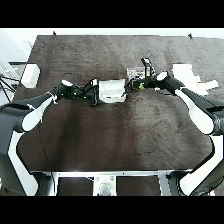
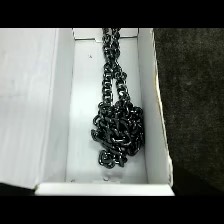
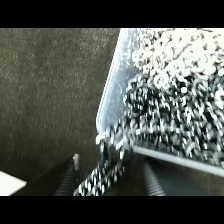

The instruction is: Fold the box and place the chain.

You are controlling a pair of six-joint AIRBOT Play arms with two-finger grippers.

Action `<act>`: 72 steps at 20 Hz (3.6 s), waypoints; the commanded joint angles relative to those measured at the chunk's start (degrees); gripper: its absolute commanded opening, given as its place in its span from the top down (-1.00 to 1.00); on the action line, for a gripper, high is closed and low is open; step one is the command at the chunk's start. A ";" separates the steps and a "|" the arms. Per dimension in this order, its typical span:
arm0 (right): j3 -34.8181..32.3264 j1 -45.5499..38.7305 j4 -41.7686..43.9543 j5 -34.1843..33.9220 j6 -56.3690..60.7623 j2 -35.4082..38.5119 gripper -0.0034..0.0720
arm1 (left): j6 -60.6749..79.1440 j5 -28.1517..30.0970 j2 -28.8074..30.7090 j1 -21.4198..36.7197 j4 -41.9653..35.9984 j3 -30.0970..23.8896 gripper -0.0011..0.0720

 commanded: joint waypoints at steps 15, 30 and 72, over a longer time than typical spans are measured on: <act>3.34 0.76 -4.57 10.08 -0.28 22.23 0.91 | 0.02 0.02 0.00 0.02 0.00 -0.02 -0.17; 3.34 14.67 -25.53 11.13 12.57 38.58 0.90 | 0.02 0.02 0.00 0.02 0.00 -0.02 -0.17; -1.40 25.31 -50.95 8.48 35.17 38.45 0.90 | 0.02 0.02 0.00 0.02 0.00 -0.02 -0.17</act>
